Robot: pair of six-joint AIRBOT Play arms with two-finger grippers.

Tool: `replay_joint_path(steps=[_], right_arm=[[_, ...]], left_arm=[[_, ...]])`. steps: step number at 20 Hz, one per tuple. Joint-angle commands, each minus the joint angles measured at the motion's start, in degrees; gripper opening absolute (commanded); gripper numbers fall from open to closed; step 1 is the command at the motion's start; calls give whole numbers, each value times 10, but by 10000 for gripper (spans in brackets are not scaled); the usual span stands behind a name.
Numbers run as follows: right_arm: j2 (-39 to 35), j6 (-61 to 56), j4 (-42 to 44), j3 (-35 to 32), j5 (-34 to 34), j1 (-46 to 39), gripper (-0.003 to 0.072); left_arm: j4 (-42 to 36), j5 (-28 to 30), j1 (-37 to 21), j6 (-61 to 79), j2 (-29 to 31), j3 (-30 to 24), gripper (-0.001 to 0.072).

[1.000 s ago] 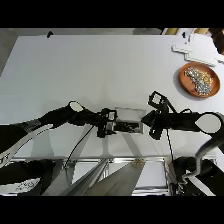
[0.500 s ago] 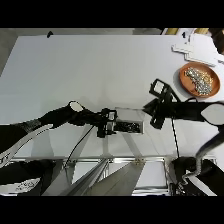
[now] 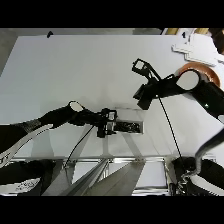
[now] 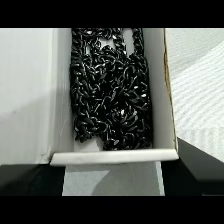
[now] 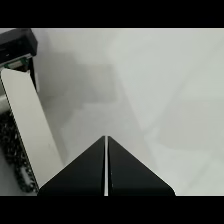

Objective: Fold the box and place the chain.

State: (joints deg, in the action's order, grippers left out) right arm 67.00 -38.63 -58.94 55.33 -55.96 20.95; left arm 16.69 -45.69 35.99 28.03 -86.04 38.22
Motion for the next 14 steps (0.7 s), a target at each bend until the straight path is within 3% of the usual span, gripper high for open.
replay_joint_path(steps=[1,3,6,14], right_arm=[[22,-4,-2,7,-28,4,17],[22,-2,-8,7,-57,9,22],[21,1,-12,5,-79,33,193],[-39,62,-11,-77,-70,88,208]], left_arm=[[0,0,0,0,0,0,208],[0,0,0,0,0,0,208],[0,0,0,0,0,0,208],[0,0,0,0,0,0,208]])
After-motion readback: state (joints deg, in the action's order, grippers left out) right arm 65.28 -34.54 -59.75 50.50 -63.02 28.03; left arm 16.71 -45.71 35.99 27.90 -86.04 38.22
